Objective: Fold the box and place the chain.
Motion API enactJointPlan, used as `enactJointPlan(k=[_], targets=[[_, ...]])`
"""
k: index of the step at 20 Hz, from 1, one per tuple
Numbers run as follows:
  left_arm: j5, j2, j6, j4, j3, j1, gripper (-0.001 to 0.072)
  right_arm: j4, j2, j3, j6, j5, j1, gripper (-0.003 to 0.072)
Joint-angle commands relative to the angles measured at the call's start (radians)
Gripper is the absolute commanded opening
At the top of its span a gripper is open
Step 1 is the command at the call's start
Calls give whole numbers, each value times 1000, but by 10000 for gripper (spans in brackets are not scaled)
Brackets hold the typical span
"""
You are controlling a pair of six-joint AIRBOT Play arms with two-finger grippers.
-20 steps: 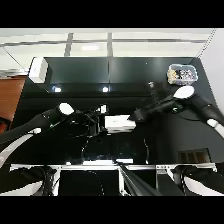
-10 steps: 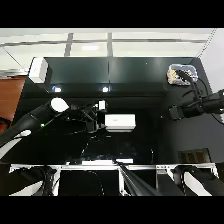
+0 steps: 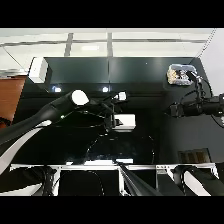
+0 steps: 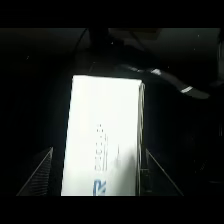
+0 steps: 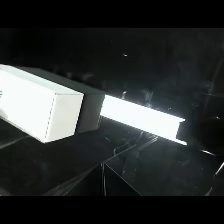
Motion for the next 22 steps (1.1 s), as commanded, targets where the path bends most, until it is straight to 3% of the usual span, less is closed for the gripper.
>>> enactJointPlan(k=[1, 7, 13, 20, 22], targets=[[5, -85, -74, -2, 60, -26, 714, -1, 1, -4, 0, -19, -1, 16], [-72, -86, -105, 3, 60, -26, 714, -1, 1, -3, -12, -24, -1, 16], [-74, -86, -126, 12, 60, -26, 713, -1, 0, -3, -11, -42, -1, 17], [-101, -86, -142, 70, 60, -36, 713, -1, 1, -4, -11, -42, -1, 17], [-98, -86, -204, 142, 64, -53, 713, -1, 0, -4, -11, -42, -1, 16]])
